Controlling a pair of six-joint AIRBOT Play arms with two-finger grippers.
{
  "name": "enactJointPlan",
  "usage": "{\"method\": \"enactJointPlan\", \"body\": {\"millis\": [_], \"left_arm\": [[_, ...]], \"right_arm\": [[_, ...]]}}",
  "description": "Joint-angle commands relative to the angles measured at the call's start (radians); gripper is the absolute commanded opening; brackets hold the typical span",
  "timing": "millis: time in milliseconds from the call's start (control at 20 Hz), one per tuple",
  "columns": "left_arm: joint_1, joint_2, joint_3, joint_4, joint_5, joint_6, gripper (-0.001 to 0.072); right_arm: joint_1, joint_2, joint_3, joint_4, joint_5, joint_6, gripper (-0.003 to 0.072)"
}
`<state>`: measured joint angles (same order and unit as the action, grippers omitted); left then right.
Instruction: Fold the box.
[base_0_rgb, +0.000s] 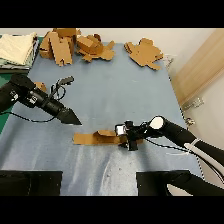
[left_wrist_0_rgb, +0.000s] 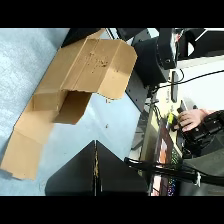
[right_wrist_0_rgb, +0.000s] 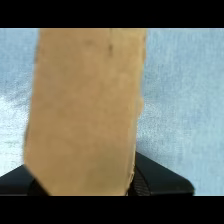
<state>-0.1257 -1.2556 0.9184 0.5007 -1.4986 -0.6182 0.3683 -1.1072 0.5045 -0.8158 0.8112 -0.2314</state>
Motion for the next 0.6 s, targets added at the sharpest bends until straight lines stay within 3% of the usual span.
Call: {"method": "enactJointPlan", "body": {"millis": [0,250,450,550], "left_arm": [[0.0,0.0,0.0,0.0,-0.005,0.0,0.0014],[-0.041,0.0,0.0,0.0,-0.032,-0.003,0.0014],[-0.155,0.0,-0.017,0.001,-0.016,-0.045,0.0014],[-0.221,0.0,-0.055,0.001,0.043,-0.076,0.0014]], "right_arm": [[0.001,-0.001,0.0,0.0,0.005,-0.026,0.0592],[0.001,-0.001,0.0,0.0,0.022,-0.042,0.0592],[0.001,-0.001,0.0,0.001,0.021,-0.041,0.0592],[0.001,-0.001,0.0,0.01,0.021,-0.041,0.0592]]}}
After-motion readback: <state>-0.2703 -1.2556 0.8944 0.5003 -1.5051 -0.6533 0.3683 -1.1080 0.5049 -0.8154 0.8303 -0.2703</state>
